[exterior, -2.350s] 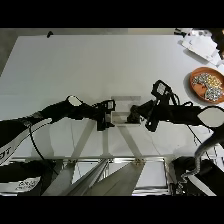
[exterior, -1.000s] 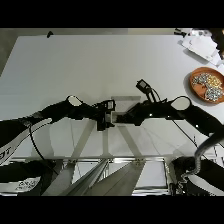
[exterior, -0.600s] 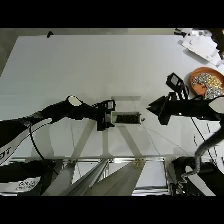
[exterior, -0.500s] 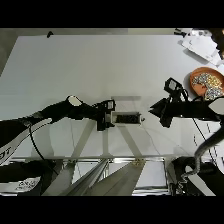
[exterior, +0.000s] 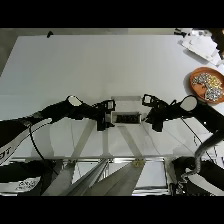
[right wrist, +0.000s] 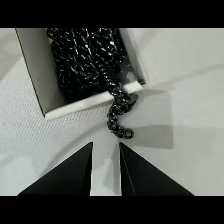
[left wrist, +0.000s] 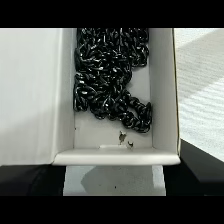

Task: Fold the box and place the chain.

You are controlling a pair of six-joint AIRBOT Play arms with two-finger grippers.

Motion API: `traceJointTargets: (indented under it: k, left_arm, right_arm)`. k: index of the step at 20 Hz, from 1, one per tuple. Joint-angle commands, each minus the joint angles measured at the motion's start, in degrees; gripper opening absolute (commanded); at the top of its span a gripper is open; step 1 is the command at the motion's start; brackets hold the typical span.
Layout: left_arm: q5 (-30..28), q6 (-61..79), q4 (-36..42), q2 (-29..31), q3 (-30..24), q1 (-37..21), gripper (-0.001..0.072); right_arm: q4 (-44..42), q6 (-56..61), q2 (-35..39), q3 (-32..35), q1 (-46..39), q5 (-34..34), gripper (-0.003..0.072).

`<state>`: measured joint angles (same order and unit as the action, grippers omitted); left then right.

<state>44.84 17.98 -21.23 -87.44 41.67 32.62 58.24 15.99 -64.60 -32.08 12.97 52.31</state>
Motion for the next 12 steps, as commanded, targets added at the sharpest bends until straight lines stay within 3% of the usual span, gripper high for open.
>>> traceJointTargets:
  k: [1,12]
  left_arm:
    - [-0.04,0.02,-0.02,0.04,0.0,-0.02,0.0342]
    - [-0.02,0.0,0.0,0.04,0.0,-0.02,0.0342]
  right_arm:
    - [1.27,4.85,-4.0,0.04,2.64,-5.62,0.0198]
    - [0.94,6.71,-4.59,0.07,4.24,-9.38,0.0197]
